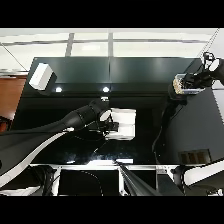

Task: Fold the box and place the chain.

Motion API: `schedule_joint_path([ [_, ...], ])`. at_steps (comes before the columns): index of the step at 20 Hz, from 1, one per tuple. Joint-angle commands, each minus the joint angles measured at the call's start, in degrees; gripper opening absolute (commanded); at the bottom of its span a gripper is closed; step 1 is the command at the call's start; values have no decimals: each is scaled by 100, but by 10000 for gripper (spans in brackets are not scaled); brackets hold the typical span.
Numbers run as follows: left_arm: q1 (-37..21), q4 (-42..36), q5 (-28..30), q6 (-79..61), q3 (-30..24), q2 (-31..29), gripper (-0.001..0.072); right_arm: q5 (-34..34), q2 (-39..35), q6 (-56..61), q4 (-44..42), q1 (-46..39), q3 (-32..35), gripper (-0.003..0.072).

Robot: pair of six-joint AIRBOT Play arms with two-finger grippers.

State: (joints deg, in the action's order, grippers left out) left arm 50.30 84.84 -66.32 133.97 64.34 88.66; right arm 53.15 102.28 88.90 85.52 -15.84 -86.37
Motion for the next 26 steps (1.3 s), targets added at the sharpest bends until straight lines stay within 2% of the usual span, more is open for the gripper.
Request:
schedule_joint_path([
  [1, -2, -7, 2, -2, 0, 2, 25, 175, 37, -7, 2, 24, -4, 270],
  [2, -2, -9, 0, -2, 0, 2, 25, 210, 28, -4, 2, 24, -7, 42],
  [3, -2, -11, -2, -2, 0, 2, 25, 260, 4, -9, 4, 24, -9, 1],
  [8, -2, -11, 4, -2, 0, 2, 25, 487, -448, -109, 2, 24, -219, 1],
  [19, -4, -4, 13, -2, 0, 2, 25, 470, -2645, -234, -9, 26, -223, 2],
  [26, -2, -7, 4, -2, 0, 2, 25, 470, -3779, -551, -1032, 52, -247, 2],
])
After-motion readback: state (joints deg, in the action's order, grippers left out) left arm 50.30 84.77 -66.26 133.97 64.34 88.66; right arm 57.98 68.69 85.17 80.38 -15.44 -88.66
